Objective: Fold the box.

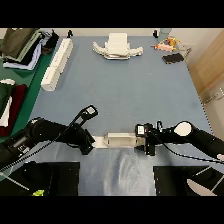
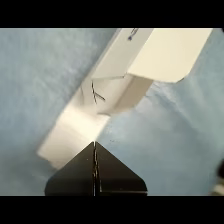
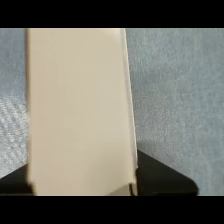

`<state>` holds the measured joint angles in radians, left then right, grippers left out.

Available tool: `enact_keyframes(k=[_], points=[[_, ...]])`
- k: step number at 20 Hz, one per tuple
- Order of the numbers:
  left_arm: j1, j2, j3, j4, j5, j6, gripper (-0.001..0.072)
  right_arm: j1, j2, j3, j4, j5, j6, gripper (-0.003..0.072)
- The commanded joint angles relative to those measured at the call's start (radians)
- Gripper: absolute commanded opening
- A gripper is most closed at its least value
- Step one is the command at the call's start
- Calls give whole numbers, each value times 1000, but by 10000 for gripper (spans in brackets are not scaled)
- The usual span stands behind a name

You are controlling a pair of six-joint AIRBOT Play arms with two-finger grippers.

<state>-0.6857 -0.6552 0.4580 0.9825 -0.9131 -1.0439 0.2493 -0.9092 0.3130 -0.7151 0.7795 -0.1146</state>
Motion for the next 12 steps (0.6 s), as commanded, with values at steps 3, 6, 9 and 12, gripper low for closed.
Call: enact_keyframes(k=[3, 6, 9, 12], points=[[-80, -53, 3, -422, 149, -230, 15, 0, 0, 1, 1, 0, 0, 505], [-108, -193, 49, -496, 261, -229, 15, 0, 0, 1, 1, 0, 0, 505], [-104, -308, 119, -499, 337, -230, 15, 0, 0, 1, 1, 0, 0, 505], [-104, -370, 166, -500, 452, -247, 15, 0, 0, 1, 1, 0, 1, 505]])
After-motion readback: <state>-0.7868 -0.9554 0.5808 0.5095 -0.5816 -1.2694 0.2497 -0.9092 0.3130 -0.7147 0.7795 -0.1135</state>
